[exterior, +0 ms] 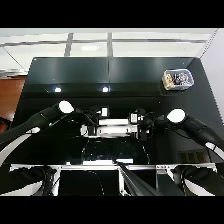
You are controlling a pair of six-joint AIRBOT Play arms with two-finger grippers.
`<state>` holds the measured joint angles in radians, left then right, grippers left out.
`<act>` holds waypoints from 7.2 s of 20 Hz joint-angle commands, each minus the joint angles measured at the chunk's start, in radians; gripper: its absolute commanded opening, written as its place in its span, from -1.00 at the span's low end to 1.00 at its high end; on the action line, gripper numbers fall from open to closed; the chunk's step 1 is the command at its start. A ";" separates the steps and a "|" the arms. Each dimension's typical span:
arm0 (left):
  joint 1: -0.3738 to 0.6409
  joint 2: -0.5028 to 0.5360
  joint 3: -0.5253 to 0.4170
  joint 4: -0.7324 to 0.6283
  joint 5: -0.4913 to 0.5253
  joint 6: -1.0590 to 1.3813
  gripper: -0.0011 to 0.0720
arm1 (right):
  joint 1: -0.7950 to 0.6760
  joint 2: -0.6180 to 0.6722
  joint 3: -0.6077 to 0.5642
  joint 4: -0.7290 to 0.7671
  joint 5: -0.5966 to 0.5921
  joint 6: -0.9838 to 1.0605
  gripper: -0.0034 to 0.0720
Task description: Fold the box and place the chain.
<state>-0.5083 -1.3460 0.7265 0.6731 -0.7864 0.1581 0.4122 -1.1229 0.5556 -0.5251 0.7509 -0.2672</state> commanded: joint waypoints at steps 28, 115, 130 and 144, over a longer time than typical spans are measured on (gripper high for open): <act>0.000 0.000 0.000 -0.005 0.001 -0.001 -0.90 | 0.033 -0.150 -0.005 -0.034 -0.085 0.009 0.97; -0.077 0.137 -0.188 -0.112 0.125 -0.084 -0.53 | 0.033 -0.150 -0.005 -0.034 -0.084 0.008 -0.63; -0.066 0.190 -0.177 -0.049 0.092 -0.138 -0.86 | 0.033 -0.150 -0.005 -0.034 -0.084 0.009 -0.63; 0.440 0.449 -0.265 0.432 -0.238 -1.479 -0.90 | 0.033 -0.150 -0.005 -0.034 -0.084 0.008 -0.63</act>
<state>-0.1776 -0.8566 0.5041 1.1110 -0.9478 -0.9489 0.4454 -1.2724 0.5514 -0.5583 0.6662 -0.2577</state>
